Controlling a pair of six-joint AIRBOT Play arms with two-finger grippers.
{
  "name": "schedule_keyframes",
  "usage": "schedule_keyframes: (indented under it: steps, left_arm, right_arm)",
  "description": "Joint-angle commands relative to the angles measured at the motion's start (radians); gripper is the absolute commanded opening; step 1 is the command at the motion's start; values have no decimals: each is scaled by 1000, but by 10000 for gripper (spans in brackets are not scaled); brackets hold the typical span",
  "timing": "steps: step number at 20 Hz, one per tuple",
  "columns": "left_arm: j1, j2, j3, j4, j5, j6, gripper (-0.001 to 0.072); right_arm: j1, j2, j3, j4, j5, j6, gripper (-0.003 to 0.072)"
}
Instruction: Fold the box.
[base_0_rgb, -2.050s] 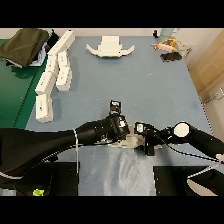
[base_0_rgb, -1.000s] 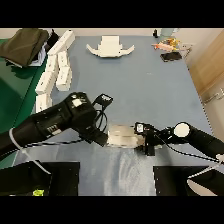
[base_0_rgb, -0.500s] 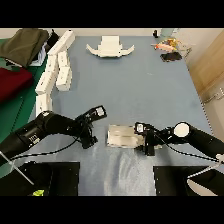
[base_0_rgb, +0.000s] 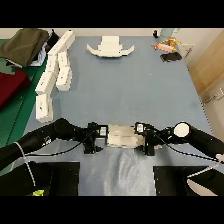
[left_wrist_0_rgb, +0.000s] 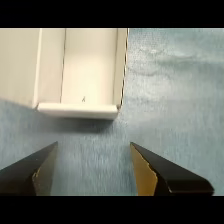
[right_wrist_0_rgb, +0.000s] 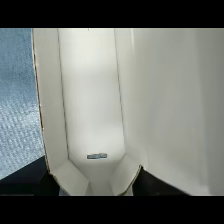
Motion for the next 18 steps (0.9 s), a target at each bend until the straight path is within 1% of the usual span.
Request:
schedule_keyframes:
  steps: [1, 7, 11, 14, 18]
  left_arm:
    - [2, -58, -3, -181, 47, 180, 700]
    - [3, -63, 5, -307, 40, 263, 700]
    - [2, -95, 5, -307, -11, 293, 700]
    - [1, -116, 5, -307, -14, 293, 700]
    - [0, -116, 6, -322, -60, 292, 699]
  right_arm:
    - [0, 0, 0, 0, 0, 0, 511]
    - [0, 0, 0, 0, 0, 0, 511]
    - [0, 0, 0, 0, 0, 0, 512]
    - [0, 0, 0, 0, 0, 0, 512]
    - [0, 0, 0, 0, 0, 0, 511]
